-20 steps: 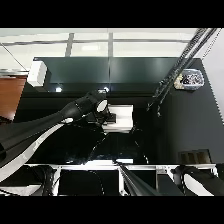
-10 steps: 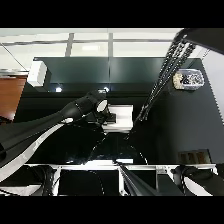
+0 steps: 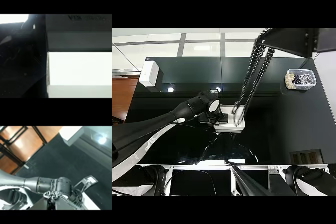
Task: Fold the box and place the chain.
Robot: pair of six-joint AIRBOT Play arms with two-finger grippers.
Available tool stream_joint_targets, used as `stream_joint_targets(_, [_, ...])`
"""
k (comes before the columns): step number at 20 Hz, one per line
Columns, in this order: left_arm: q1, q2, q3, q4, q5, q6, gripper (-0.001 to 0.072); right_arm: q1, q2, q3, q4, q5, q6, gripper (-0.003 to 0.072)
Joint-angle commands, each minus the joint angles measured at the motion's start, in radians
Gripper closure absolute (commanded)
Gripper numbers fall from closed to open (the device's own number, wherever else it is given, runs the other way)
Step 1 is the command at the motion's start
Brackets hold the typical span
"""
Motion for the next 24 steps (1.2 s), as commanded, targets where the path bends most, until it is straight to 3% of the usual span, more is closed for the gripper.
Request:
stream_joint_targets(1, [0.001,0.000,0.001,0.000,0.001,0.000,0.0683,0.006,-0.014,-0.008,-0.043,0.011,0.000,0.0678])
stream_joint_targets(14, [0.001,0.000,0.001,0.000,0.000,0.000,0.0683,0.006,-0.013,-0.264,-0.152,0.042,-0.005,0.0677])
stream_joint_targets(20, [0.001,0.000,0.001,0.000,0.000,0.000,0.0683,0.060,-0.013,-0.362,-0.140,-0.026,-0.005,0.0677])
stream_joint_targets(24, [0.001,0.000,0.001,0.000,0.000,0.000,0.0683,0.066,-0.013,-0.515,-0.144,-0.037,-0.005,0.0676])
